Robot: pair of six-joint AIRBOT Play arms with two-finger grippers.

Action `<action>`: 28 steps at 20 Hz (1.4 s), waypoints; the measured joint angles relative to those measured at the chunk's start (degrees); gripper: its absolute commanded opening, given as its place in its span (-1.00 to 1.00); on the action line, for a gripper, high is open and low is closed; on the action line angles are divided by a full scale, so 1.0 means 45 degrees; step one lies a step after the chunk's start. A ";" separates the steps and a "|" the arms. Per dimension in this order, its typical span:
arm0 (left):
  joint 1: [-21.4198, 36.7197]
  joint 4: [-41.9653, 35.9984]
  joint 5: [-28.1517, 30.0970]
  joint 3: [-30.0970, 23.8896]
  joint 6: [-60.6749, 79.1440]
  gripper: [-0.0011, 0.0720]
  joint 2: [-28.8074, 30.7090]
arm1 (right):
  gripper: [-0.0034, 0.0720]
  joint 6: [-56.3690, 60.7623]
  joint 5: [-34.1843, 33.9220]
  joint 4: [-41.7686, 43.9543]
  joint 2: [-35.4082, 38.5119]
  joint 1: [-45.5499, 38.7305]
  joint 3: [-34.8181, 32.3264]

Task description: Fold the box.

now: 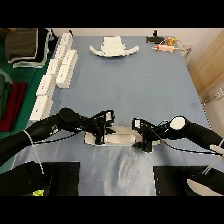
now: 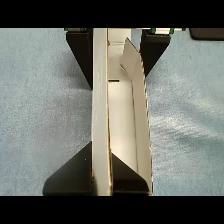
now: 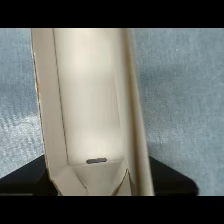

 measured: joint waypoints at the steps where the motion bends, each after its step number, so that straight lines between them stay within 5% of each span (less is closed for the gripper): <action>1: -0.0005 0.0000 0.0000 0.0000 0.0000 -0.93 0.0000 | 0.45 0.0000 0.0000 -0.0010 0.0000 0.0000 0.0000; 18: -0.0015 -0.0073 -0.0321 -0.0010 0.0039 -0.92 0.0000 | 0.45 -0.0039 0.0005 -0.0058 0.0000 0.0000 0.0000; 19: -0.0015 -0.0078 -0.0340 -0.0010 -0.0015 -0.61 0.0000 | 0.45 -0.0034 0.0005 -0.0058 0.0000 0.0000 0.0000; 20: -0.0019 -0.0019 -0.0282 -0.0029 -0.0141 0.13 -0.0029 | 0.45 -0.0034 0.0039 -0.0058 0.0000 0.0000 0.0000; 21: -0.0015 0.0291 -0.0335 -0.0053 -0.0335 0.39 -0.0049 | 0.45 -0.0034 0.0058 -0.0078 0.0005 0.0005 0.0000; 28: 0.0214 0.0748 -0.0277 -0.0015 -0.2492 0.39 0.0957 | 0.45 0.0000 0.0044 -0.0068 0.0000 0.0005 0.0000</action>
